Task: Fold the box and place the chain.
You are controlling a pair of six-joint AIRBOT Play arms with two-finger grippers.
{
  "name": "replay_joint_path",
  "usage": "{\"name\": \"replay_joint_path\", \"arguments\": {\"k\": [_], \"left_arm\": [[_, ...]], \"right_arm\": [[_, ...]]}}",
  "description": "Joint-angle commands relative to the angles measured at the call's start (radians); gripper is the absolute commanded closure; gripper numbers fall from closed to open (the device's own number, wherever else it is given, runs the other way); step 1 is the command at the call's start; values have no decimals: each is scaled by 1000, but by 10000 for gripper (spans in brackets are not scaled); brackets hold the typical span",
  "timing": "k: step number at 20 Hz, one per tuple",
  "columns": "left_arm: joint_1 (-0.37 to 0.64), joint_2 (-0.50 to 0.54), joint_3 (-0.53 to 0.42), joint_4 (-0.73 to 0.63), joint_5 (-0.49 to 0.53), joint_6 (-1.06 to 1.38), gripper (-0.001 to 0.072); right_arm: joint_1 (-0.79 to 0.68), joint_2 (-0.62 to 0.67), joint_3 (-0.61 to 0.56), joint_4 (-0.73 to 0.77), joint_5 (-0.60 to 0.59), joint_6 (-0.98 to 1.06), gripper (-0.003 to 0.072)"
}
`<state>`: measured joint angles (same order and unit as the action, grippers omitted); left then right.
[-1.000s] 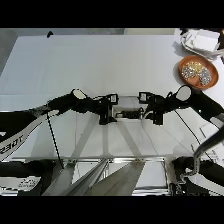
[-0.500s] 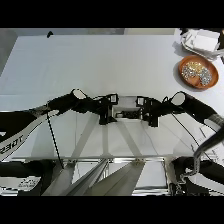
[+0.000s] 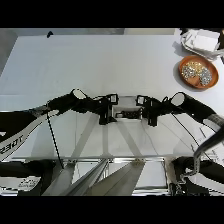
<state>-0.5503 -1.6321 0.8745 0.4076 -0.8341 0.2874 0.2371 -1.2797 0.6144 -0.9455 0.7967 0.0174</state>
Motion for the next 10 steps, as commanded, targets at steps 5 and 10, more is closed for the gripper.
{"name": "replay_joint_path", "arguments": {"k": [5, 10], "left_arm": [[0, 0, 0, 0, 0, 0, 380], [0, 0, 0, 0, 0, 0, 380]], "right_arm": [[0, 141, 0, -114, -51, 1, 676], [0, 225, 0, 18, -80, 0, 676]]}}
